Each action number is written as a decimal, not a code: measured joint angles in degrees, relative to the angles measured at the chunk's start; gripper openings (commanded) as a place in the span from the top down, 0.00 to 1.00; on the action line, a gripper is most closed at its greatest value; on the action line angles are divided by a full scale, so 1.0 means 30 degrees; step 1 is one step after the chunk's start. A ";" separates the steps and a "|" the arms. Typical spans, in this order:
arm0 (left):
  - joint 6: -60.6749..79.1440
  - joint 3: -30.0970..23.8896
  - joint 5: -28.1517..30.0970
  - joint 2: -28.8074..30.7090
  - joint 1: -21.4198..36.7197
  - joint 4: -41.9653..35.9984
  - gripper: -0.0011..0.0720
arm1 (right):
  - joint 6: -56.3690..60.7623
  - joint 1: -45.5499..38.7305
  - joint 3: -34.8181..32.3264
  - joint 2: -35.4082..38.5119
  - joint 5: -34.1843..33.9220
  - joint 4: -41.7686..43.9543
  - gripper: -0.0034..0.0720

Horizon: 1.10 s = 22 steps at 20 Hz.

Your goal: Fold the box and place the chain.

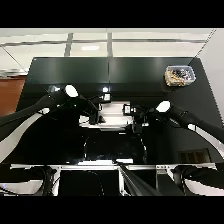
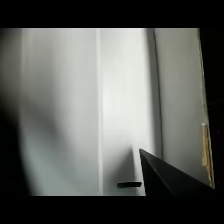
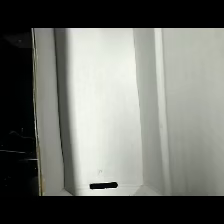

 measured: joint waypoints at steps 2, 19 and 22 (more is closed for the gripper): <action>-0.1996 0.0627 -0.0678 0.0284 0.0168 0.1413 0.18 | 0.0015 0.0000 -0.0015 0.0000 0.0007 0.0000 0.74; -1.1285 -0.1144 -0.1035 0.2710 0.2477 -0.6375 0.95 | 0.0044 0.0000 -0.0015 0.0000 0.0080 -0.0015 0.74; -1.1220 -0.0962 0.1348 0.1887 0.2492 -0.5850 0.95 | 0.0066 0.0000 -0.0015 0.0000 0.0073 -0.0015 0.74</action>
